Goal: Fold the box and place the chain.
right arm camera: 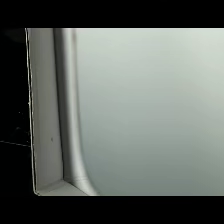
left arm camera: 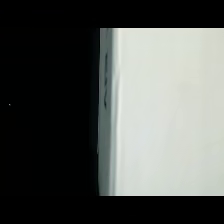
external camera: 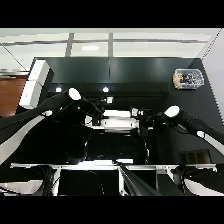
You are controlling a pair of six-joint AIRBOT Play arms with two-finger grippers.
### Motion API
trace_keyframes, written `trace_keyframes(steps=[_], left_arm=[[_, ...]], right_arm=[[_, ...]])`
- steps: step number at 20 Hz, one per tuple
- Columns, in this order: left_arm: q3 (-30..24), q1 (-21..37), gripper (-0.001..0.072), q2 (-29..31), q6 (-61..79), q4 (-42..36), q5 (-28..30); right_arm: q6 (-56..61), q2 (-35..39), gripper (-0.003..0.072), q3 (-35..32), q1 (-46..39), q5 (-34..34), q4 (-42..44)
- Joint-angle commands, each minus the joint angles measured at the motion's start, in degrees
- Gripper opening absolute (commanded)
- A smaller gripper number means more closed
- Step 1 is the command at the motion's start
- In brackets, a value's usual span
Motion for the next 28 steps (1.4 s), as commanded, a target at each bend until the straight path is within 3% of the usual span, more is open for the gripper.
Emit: trace_keyframes(steps=[1,3,9,10,12,13,16,17,18,19,23,24,25,26,27,28], left_arm=[[0.0,0.0,0.0026,0.0,0.0,0.0,0.0],[0.0,0.0,0.0026,0.0,0.0,0.0,0.1],[0.0,0.2,0.0027,0.0,0.0,0.2,0.0],[0.0,0.5,0.0028,0.1,0.0,0.2,0.0],[0.1,1.1,0.0034,0.5,-0.4,0.2,-0.2],[0.1,1.6,0.0139,1.2,-0.9,0.3,-0.5],[0.1,2.9,0.0445,4.9,-1.3,2.2,-1.9],[0.1,3.4,0.0586,6.8,-2.7,3.9,-3.1],[0.1,3.9,0.0661,8.7,-5.0,6.3,-4.7],[0.1,4.4,0.0667,10.5,-7.8,9.1,-6.5],[0.1,4.6,0.0659,15.6,-23.1,20.9,-17.4],[0.1,4.6,0.0564,15.8,-26.6,21.0,-20.8],[0.0,4.6,0.0418,15.7,-29.8,21.0,-23.9],[0.0,4.4,0.0205,15.7,-31.9,20.7,-26.0],[0.0,4.2,0.0045,15.7,-32.7,20.4,-27.4],[-0.1,3.9,0.0024,15.7,-32.7,18.4,-28.2]], right_arm=[[0.1,-0.1,0.0590,0.0,0.0,-0.2,-0.1],[0.9,-0.2,0.0551,0.0,0.8,-0.9,-1.3],[1.1,-0.2,0.0550,0.0,1.4,-0.8,-2.4],[1.1,-0.2,0.0495,0.0,1.4,-0.7,-2.4],[1.0,-0.2,0.0276,0.0,1.4,-0.5,-2.5],[1.0,-0.2,0.0202,0.0,1.4,-0.5,-2.5],[1.0,-0.2,0.0203,0.0,1.4,-0.5,-2.5],[1.0,-0.2,0.0203,0.0,1.4,-0.5,-2.5],[1.0,-0.2,0.0202,0.0,1.4,-0.5,-2.5],[1.0,-0.2,0.0202,0.0,1.4,-0.5,-2.5],[0.9,-0.2,0.0202,0.0,1.4,-0.5,-2.7],[0.1,-0.2,0.0202,0.0,1.4,-0.6,-3.3],[-0.4,-0.2,0.0203,0.0,1.4,-0.6,-4.0],[-0.4,-0.2,0.0202,0.0,1.4,-0.6,-3.9],[-0.4,-0.2,0.0202,0.0,1.4,-0.5,-3.9],[-0.4,-0.2,0.0202,0.0,1.4,-0.5,-3.9]])
